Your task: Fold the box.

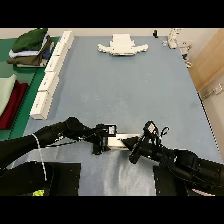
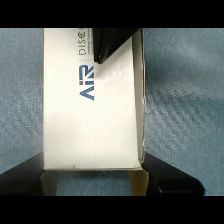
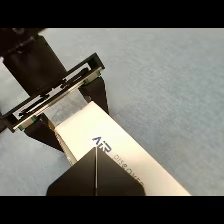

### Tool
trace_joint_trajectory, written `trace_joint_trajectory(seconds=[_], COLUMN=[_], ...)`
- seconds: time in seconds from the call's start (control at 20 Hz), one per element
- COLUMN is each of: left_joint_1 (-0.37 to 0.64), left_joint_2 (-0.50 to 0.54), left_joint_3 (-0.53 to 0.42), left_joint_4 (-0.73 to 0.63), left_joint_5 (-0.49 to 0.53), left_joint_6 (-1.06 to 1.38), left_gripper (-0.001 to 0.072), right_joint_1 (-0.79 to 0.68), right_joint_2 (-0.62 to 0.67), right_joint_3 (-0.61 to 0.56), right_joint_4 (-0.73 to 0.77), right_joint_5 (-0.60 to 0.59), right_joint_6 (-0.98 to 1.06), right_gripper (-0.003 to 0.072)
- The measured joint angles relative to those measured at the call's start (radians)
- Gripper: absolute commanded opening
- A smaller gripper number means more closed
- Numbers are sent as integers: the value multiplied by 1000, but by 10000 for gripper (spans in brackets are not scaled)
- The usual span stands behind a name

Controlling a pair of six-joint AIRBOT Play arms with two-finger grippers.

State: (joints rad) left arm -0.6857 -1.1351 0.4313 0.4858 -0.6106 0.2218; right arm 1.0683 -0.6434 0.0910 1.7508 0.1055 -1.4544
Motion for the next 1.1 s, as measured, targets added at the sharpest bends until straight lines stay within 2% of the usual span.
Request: trace_joint_trajectory(seconds=[1.1], left_joint_1=[0], left_joint_2=[0], left_joint_3=[0], left_joint_4=[0], left_joint_5=[0], left_joint_6=[2], left_gripper=[511], right_joint_1=[17], right_joint_2=[-38], right_joint_3=[-39], right_joint_4=[11], right_joint_5=[-3], right_joint_6=[-1], right_gripper=[8])
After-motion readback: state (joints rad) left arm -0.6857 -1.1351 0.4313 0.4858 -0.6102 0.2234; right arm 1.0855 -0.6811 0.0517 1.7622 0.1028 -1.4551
